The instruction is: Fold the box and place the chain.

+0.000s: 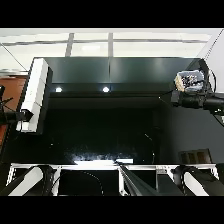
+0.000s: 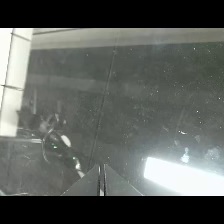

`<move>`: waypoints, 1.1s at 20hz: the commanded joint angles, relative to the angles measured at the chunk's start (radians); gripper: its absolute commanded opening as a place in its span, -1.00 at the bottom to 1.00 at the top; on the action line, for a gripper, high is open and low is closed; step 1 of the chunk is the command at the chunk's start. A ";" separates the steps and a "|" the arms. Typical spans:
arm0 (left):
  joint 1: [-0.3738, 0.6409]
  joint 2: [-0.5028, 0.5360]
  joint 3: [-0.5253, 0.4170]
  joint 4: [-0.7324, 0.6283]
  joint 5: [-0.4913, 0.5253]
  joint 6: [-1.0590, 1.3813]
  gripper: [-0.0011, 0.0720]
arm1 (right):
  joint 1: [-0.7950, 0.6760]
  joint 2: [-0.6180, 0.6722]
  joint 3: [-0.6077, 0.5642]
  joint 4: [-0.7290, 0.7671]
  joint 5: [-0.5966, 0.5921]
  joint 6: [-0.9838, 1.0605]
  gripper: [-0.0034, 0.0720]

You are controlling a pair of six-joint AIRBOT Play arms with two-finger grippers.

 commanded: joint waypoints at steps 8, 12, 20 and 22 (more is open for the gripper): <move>-0.028 0.195 0.169 -0.159 -0.260 -0.205 0.97 | 0.001 0.001 0.001 0.000 -0.011 0.003 -0.80; -0.216 0.291 0.182 -0.291 -0.291 -0.293 -0.71 | 0.000 0.001 0.013 -0.026 -0.038 -0.019 -0.80; -0.865 0.313 0.086 0.002 -0.059 -0.621 -0.90 | 0.000 0.128 0.019 -0.575 -0.092 0.169 -0.80; -0.926 0.312 0.023 0.014 0.013 -0.640 -0.90 | 0.000 0.187 -0.074 -0.580 -0.186 0.172 -0.80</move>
